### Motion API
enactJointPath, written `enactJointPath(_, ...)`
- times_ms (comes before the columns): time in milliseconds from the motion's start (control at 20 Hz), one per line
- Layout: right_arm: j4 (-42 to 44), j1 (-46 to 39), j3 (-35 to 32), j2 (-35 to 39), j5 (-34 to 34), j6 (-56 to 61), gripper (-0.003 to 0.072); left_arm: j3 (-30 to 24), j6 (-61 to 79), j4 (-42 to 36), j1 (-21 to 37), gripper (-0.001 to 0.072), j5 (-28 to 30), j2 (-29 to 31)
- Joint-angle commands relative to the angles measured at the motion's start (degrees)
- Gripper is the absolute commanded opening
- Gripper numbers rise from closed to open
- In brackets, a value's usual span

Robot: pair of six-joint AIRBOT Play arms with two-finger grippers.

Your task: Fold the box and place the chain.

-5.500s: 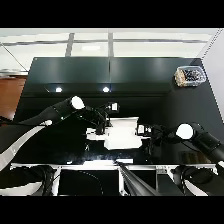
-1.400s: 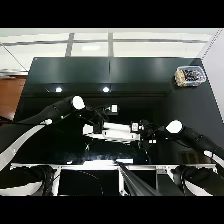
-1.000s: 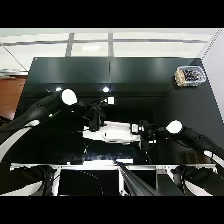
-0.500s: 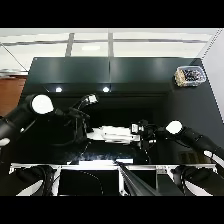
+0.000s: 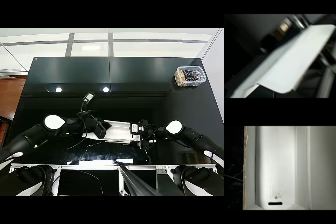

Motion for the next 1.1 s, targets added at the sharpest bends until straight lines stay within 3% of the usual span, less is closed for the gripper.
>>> enactJointPath(0,0.0,0.0,0.0,0.0,0.2,0.0,0.0529,1.1,7.5,-4.0,-2.4,0.0030,13.3,-5.5)
enactJointPath(200,0.0,0.0,0.0,0.0,0.2,0.0,0.0529,3.6,7.4,-1.1,-2.5,0.0030,12.9,-9.1)
enactJointPath(450,0.0,0.0,0.0,0.0,0.2,0.0,0.0528,3.6,6.7,7.4,-2.3,0.0030,3.9,-10.1)
enactJointPath(600,0.0,0.0,0.0,0.0,0.2,0.0,0.0529,4.0,6.8,10.0,-2.2,0.0030,4.0,-9.3)
enactJointPath(750,0.0,0.0,0.0,0.0,0.2,0.0,0.0529,5.8,6.7,15.7,-1.2,0.0030,2.5,-5.6)
enactJointPath(1050,0.0,0.0,0.0,0.0,0.2,0.0,0.0529,5.5,-7.1,35.1,8.8,0.0030,-12.5,8.9)
